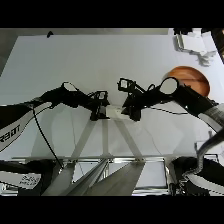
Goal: Fold the box and place the chain.
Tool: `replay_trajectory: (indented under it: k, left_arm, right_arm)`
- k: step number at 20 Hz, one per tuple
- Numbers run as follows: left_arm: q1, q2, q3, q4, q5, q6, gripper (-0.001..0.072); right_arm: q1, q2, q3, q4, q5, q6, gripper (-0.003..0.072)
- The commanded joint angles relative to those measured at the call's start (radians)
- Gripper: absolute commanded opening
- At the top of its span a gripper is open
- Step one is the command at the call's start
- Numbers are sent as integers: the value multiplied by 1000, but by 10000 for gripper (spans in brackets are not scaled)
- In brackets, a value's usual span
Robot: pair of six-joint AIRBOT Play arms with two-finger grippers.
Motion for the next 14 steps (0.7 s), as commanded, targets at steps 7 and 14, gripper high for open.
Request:
replay_trajectory:
  k: [7, 14]
  left_arm:
    - [0, 0, 1, 0, 0, 0, 217]
    - [0, 0, 1, 0, 0, 0, 217]
  right_arm:
    - [21, 16, -53, -6, -178, -49, 320]
    - [48, 16, -98, -24, -156, -50, 318]
